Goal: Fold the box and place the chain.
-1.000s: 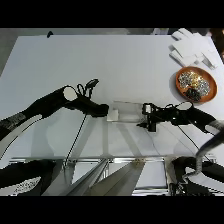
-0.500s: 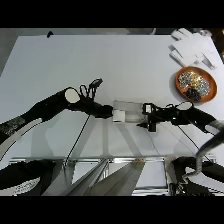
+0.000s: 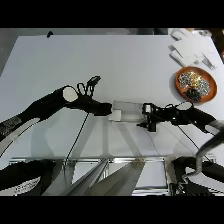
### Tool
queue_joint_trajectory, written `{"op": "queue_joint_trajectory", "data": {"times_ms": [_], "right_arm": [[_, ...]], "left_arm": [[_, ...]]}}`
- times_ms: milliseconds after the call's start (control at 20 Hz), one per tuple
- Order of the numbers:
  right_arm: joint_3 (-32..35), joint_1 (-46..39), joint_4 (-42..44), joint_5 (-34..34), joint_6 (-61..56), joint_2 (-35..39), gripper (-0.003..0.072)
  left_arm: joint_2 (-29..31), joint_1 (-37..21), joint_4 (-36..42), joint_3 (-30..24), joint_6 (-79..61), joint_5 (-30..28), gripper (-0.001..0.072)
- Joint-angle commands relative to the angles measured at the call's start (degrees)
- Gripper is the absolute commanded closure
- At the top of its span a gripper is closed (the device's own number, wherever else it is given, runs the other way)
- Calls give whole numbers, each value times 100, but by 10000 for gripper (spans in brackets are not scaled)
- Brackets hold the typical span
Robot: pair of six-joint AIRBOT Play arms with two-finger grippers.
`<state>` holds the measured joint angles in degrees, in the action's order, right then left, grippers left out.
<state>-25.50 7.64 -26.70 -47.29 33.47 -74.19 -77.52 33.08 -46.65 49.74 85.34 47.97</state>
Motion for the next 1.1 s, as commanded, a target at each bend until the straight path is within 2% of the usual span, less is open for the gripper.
{"op": "queue_joint_trajectory", "data": {"times_ms": [0,250,300,650,800,900,1050], "right_arm": [[2,-2,-2,-4,2,2,366],[2,-2,-2,-4,2,2,366],[2,-2,0,-4,2,2,366],[2,-2,-2,-2,2,2,366],[2,-2,-2,-4,2,2,366],[2,-2,-2,-4,2,2,366],[2,-2,-2,-4,2,2,366]], "left_arm": [[33,-17,-210,81,90,50,536],[-48,181,-417,81,127,133,462],[-50,240,-426,85,129,125,415],[-105,608,-1340,511,1034,170,415],[-310,857,-2052,791,1812,345,415],[-481,986,-2197,1045,1987,581,415],[-612,1139,-2308,1266,2273,632,415]]}}
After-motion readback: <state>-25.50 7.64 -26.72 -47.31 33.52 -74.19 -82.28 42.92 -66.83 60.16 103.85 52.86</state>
